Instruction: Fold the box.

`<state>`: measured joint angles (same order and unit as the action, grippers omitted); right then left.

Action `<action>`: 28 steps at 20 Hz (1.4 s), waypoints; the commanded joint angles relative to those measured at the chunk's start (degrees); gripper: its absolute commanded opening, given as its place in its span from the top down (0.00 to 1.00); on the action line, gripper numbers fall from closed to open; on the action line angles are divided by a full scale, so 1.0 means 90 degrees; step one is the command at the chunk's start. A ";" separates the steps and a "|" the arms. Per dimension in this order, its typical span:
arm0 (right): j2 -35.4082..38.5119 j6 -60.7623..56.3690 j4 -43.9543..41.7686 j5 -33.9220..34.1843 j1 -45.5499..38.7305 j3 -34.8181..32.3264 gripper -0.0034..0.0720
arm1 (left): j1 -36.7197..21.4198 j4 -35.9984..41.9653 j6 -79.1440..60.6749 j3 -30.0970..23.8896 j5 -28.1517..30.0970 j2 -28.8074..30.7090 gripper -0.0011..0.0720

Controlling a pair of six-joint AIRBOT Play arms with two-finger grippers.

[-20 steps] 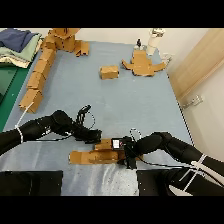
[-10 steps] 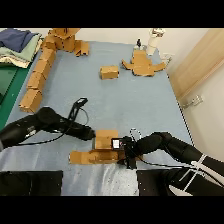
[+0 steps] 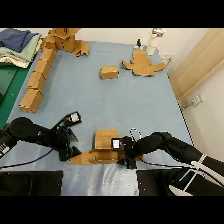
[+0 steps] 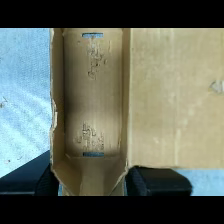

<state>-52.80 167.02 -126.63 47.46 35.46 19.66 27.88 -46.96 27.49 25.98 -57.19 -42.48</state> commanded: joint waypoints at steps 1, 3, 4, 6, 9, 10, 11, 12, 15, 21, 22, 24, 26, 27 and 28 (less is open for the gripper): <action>0.0002 -0.0002 0.0000 0.0000 -0.0002 0.0002 0.37 | 0.0425 -0.0568 -0.0991 -0.0068 -0.0187 -0.0102 0.17; 0.0002 0.0000 0.0000 0.0000 -0.0002 0.0002 0.37 | 0.0787 -0.0542 -0.1001 -0.0068 -0.0109 -0.0466 0.07; 0.0000 -0.0002 0.0000 0.0000 -0.0002 0.0002 0.37 | 0.0952 -0.0539 -0.1003 -0.0068 0.0019 -0.0631 0.07; 0.0002 -0.0002 0.0000 0.0000 -0.0002 0.0002 0.37 | 0.1241 -0.0381 -0.1003 -0.0066 0.0510 -0.0935 0.05; 0.0002 0.0000 0.0000 0.0000 -0.0002 0.0002 0.37 | 0.1430 0.0085 -0.0981 -0.0015 0.1299 -0.1292 0.05; 0.0002 -0.0002 0.0000 0.0000 -0.0002 0.0002 0.37 | 0.1428 0.0255 -0.0981 0.0010 0.1309 -0.1404 0.05; 0.0000 -0.0002 0.0000 0.0000 -0.0002 0.0002 0.37 | 0.1430 0.0374 -0.0981 0.0010 0.1280 -0.1498 0.05; 0.0002 -0.0002 0.0000 0.0000 -0.0002 0.0002 0.37 | 0.1430 0.0447 -0.0979 0.0010 0.1205 -0.1569 0.05; 0.0002 -0.0002 0.0000 0.0000 -0.0002 0.0002 0.37 | 0.1430 0.0755 -0.0981 0.0010 0.1243 -0.1676 0.05; 0.0000 -0.0002 0.0000 0.0000 -0.0002 0.0002 0.37 | 0.1831 0.0872 -0.0986 0.0010 0.1486 -0.1678 0.15; 0.0002 0.0000 0.0000 0.0000 -0.0002 0.0002 0.37 | 0.1933 0.0784 -0.0981 0.0010 0.1579 -0.1678 0.31; 0.0002 -0.0002 0.0000 0.0000 -0.0002 0.0002 0.37 | 0.2084 0.0619 -0.0979 0.0007 0.1838 -0.1678 0.37; 0.0002 -0.0002 0.0000 0.0000 -0.0002 0.0002 0.37 | 0.2144 0.0486 -0.0979 0.0007 0.2081 -0.1683 0.37; 0.0000 -0.0002 0.0000 0.0000 -0.0002 0.0002 0.37 | 0.2142 0.0476 -0.0979 0.0007 0.2110 -0.1702 0.37; 0.0002 -0.0002 0.0000 0.0000 -0.0002 0.0002 0.37 | 0.2144 0.0452 -0.0979 0.0005 0.2140 -0.1717 0.39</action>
